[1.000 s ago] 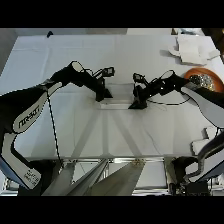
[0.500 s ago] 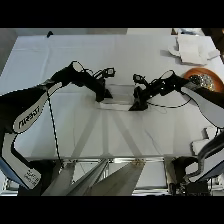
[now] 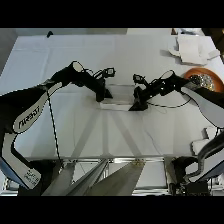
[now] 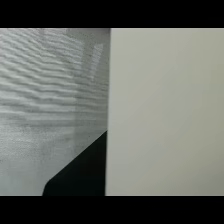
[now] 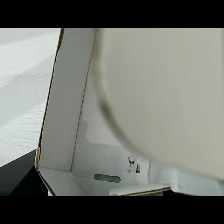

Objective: Fold the box and place the chain.

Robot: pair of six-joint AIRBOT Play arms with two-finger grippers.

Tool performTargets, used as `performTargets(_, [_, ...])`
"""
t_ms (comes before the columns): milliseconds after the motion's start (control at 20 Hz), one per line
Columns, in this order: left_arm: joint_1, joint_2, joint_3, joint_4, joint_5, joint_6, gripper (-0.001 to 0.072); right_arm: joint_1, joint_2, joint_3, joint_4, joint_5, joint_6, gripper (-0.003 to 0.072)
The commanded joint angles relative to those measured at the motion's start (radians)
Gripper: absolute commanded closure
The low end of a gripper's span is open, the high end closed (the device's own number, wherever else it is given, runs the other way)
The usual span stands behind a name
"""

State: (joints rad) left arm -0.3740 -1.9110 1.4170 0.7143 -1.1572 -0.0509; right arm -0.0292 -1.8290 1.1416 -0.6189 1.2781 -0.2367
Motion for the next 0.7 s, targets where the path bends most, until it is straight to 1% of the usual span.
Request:
performTargets(0, [0.000,0.000,0.000,0.000,0.002,0.001,0.0698,0.001,0.000,0.000,-0.004,-0.021,0.000,-0.0008])
performTargets(250, [0.000,0.000,0.000,0.000,0.002,0.001,0.0698,-0.008,0.001,0.000,0.006,-0.053,0.003,-0.0009])
performTargets(550, [0.000,0.000,0.000,0.000,0.002,0.001,0.0698,0.009,0.010,0.000,-0.002,-0.149,0.004,-0.0009])
performTargets(650, [0.000,0.000,0.000,0.000,0.002,0.001,0.0698,0.009,0.011,0.000,0.000,-0.164,0.004,-0.0009])
